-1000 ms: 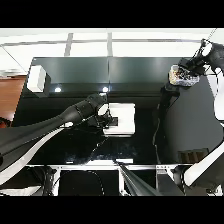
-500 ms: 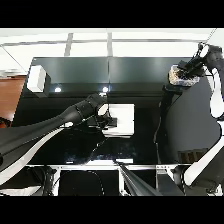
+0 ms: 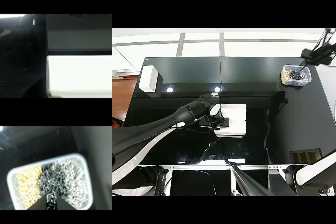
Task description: Fold the box and place the chain.
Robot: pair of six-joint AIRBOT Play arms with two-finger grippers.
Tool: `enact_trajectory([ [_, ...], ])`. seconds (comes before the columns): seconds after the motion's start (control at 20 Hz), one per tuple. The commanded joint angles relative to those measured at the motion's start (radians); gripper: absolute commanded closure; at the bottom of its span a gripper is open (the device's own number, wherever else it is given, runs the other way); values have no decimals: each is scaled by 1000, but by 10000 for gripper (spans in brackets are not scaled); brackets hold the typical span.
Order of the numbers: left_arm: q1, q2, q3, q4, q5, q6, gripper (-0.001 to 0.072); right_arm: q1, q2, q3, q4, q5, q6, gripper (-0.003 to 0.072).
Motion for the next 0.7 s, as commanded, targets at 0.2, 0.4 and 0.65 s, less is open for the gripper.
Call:
enact_trajectory([
  [0.2,1,0,0,0,0,0,677,7,272,0,196,-75,-223,666],
  [0.4,1,0,0,0,0,0,677,7,415,0,371,-98,-288,667],
  [0.65,1,0,0,0,-1,0,677,6,578,0,559,-29,-341,667],
])
